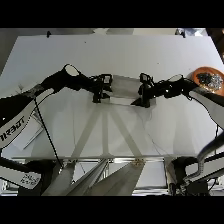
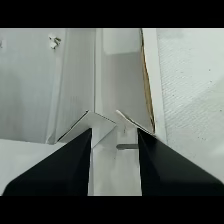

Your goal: Fold the box and place the chain.

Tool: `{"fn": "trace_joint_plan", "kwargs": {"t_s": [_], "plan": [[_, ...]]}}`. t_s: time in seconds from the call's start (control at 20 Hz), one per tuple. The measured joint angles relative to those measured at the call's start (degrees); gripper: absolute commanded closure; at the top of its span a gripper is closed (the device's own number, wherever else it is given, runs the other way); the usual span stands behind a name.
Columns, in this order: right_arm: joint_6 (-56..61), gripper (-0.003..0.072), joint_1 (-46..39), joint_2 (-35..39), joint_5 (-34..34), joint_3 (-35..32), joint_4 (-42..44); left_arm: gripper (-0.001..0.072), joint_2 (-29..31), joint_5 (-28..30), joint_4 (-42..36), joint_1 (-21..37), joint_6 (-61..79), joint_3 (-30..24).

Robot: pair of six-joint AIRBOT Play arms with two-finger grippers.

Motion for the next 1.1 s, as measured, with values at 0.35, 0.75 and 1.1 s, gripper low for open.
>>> {"fn": "trace_joint_plan", "kwargs": {"t_s": [0.35, 0.75, 1.1], "plan": [[-0.09, 0.0276, 0.00, -0.02, -0.07, 0.00, 0.02, 0.0353, 0.00, 1.62, -0.22, 0.00, -4.72, 0.00], [-0.20, 0.0276, -0.02, 0.00, 0.20, 0.02, -0.13, 0.0296, 0.00, 1.14, -1.11, 0.02, -6.01, 0.00], [-0.33, 0.0276, 0.02, 0.00, 0.55, 0.02, -0.17, 0.0692, 0.00, 0.07, -1.90, 0.09, -6.29, 0.00]]}}
